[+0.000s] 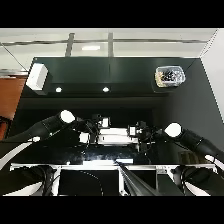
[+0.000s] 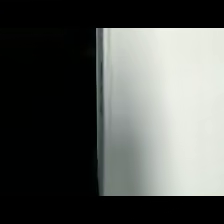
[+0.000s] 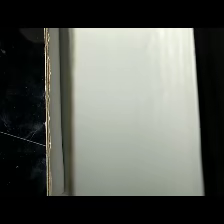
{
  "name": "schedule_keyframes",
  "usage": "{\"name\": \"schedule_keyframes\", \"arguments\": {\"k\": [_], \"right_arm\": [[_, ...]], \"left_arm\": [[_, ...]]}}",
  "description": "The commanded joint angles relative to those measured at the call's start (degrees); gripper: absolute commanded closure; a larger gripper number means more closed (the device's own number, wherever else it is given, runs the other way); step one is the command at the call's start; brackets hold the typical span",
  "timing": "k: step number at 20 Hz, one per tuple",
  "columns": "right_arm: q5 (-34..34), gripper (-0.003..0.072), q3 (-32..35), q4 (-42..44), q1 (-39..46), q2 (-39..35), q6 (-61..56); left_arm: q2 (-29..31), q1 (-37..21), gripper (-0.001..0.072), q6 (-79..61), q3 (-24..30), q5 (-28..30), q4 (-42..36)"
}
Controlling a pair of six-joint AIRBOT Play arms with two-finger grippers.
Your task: Fold the box and place the chain.
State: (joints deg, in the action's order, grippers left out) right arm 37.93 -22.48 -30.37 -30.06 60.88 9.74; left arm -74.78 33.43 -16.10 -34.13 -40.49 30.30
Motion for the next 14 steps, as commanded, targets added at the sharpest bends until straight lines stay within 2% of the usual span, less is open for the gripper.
{"name": "schedule_keyframes", "arguments": {"k": [1,12,14], "right_arm": [[0.42,0.0084,-0.04,-0.35,-0.02,0.00,-0.98],[0.57,0.0084,-0.02,-2.19,0.33,1.70,-1.84],[2.56,0.0084,-0.02,-3.34,1.36,1.70,-1.88]], "left_arm": [[0.04,0.04,0.0687,0.04,-0.02,-0.15,-0.59],[0.04,0.04,0.0687,0.04,-0.02,-0.13,-0.59],[0.04,0.04,0.0686,0.04,-0.02,-0.13,-0.59]]}}
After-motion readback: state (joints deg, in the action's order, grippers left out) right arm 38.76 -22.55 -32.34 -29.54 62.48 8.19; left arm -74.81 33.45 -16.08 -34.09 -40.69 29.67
